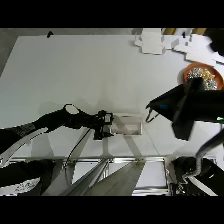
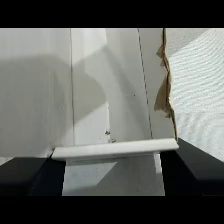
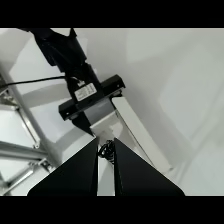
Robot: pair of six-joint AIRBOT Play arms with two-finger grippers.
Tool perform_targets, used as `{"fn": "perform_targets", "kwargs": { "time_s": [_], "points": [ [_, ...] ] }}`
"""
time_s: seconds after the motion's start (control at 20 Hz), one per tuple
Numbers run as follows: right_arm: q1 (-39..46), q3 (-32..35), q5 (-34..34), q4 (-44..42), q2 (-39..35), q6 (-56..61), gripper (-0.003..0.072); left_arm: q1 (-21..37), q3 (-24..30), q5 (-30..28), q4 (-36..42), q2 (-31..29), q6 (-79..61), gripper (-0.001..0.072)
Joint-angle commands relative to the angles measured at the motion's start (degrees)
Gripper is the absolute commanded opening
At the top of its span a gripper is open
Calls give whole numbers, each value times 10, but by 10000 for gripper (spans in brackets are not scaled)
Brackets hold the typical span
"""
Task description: Fold the box and place the chain.
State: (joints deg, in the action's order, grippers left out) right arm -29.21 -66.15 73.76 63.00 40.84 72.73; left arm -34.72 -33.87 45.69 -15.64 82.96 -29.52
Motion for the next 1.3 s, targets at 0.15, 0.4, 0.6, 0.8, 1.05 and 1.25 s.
{"fn": "perform_targets", "kwargs": {
  "time_s": [0.15,0.4,0.6,0.8,1.05,1.25],
  "points": [
    [-4,135,-73,-74,13,-62,19,0,0,0,0,0,0,209],
    [-4,146,-89,-75,14,-86,20,0,0,0,0,0,0,209],
    [-11,200,-120,-84,31,-108,21,0,0,0,0,0,0,209],
    [-64,259,-163,-59,76,-117,21,0,0,0,0,0,0,209],
    [-77,266,-171,-52,144,-111,52,0,0,0,0,0,0,209],
    [-77,232,-132,-47,145,-99,291,0,0,0,0,0,0,209]
  ]
}}
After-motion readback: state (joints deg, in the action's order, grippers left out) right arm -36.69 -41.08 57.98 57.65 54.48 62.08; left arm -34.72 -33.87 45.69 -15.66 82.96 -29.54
